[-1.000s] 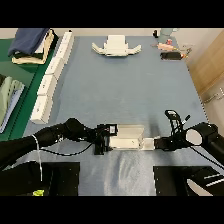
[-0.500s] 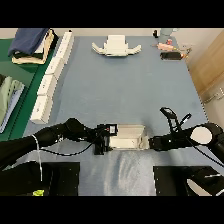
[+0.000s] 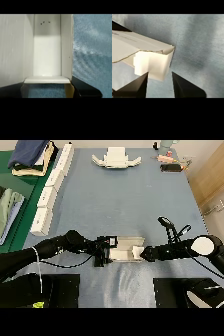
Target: Fold the box.
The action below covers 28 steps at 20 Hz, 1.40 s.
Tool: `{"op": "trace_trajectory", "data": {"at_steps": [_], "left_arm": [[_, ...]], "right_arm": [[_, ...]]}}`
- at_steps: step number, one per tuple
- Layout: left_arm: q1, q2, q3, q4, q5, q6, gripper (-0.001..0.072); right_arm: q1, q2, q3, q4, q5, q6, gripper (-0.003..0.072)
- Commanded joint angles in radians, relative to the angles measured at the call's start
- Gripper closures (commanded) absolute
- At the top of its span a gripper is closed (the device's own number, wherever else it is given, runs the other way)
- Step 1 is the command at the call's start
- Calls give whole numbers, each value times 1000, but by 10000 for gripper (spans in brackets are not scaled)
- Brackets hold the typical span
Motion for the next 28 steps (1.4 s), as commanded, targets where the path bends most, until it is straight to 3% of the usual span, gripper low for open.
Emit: {"op": "trace_trajectory", "data": {"at_steps": [1, 7, 11, 15, 22, 23, 24, 28], "left_arm": [[0, 1, 0, 0, 0, 0, 298], [0, 1, 0, 0, 0, 0, 298], [0, 1, 0, 0, 0, 0, 298], [0, 1, 0, 0, 0, 0, 298], [0, 1, 0, 0, 0, 0, 298], [0, 1, 0, 0, 0, 0, 298], [0, 1, 0, 0, 0, 0, 298], [0, 1, 0, 0, 0, 0, 298]], "right_arm": [[0, -11, 0, 23, -16, -6, 217], [87, -146, 32, -10, -78, 69, 242], [259, -246, 164, -301, -53, 426, 274], [424, -396, 291, -539, 49, 777, 274], [500, -579, 370, -629, 116, 1017, 280], [500, -584, 370, -639, 116, 1028, 349], [500, -585, 371, -650, 117, 1040, 353], [500, -586, 370, -664, 116, 1045, 670]]}}
